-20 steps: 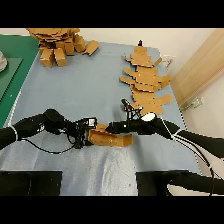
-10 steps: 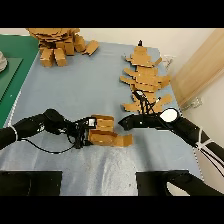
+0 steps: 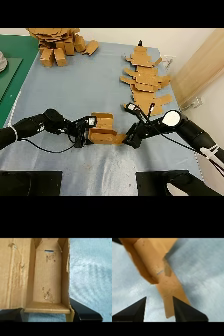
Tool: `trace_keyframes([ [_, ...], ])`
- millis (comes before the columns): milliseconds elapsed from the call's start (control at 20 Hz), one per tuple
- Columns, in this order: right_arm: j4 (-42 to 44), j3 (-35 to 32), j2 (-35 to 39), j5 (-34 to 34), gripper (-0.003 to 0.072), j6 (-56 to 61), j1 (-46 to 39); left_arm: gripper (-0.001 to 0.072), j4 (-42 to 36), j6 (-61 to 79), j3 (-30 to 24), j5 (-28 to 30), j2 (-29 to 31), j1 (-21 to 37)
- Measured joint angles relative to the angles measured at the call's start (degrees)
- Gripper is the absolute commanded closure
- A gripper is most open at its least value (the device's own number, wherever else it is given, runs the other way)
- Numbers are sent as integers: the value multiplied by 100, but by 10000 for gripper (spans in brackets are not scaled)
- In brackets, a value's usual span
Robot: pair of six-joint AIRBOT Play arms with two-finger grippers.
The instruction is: Fold the box.
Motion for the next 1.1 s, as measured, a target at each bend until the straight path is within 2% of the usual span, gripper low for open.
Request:
trace_keyframes([
  [200, -190, 0, -238, -667, 164, -643, 651, 312, 0, -28, 0, 24, 0, 0],
  [450, -313, 0, -577, -1589, 166, -927, 964, 312, 2, -39, 0, 35, 0, 0],
  [500, -269, 0, -627, -1665, 217, -951, 990, 312, 2, -39, 0, 35, 0, 0],
  [550, -225, 0, -662, -1720, 357, -962, 1003, 312, 2, -39, 0, 35, 0, 0],
  [700, -127, 0, -726, -1814, 551, -994, 1106, 312, 4, -42, 0, 35, 0, 0],
  [800, -48, 0, -748, -1858, 604, -999, 1198, 312, 4, -39, 0, 35, 0, 0],
  [1000, 221, 0, -761, -2004, 599, -1010, 1405, 312, 7, -39, 0, 37, 0, 0],
  [1100, 315, 0, -765, -2116, 531, -1010, 1467, 313, 9, -42, 0, 37, 0, 0],
])
